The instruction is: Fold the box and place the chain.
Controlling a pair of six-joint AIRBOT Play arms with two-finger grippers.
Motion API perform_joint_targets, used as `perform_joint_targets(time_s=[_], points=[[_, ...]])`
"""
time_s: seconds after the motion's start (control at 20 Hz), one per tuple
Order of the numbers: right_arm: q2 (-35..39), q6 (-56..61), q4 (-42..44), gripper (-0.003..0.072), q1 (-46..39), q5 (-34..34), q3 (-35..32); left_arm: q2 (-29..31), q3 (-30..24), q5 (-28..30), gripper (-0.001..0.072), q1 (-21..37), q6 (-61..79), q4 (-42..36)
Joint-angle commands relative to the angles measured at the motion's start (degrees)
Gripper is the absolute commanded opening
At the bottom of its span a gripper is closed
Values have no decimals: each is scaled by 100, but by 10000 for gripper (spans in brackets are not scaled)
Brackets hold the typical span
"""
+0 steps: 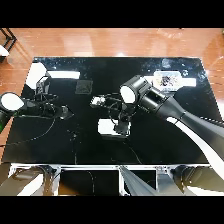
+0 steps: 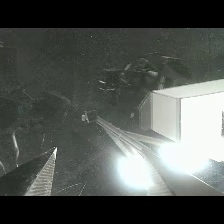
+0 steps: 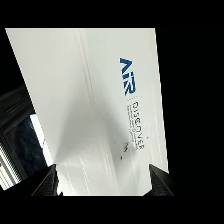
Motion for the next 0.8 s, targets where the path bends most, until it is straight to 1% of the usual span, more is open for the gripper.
perform_joint_targets(time_s=[0.0, 0.6, 0.75], points=[[4, 24, 0, 696, 2, -2, -33, 0, 7, -2, 639, 7, 2, 0], [4, 129, -7, 696, 4, 22, -72, 0, 7, -9, 639, 7, 2, 0], [4, 129, -92, 697, 133, 74, -72, 0, 7, -13, 639, 7, 2, 0]])
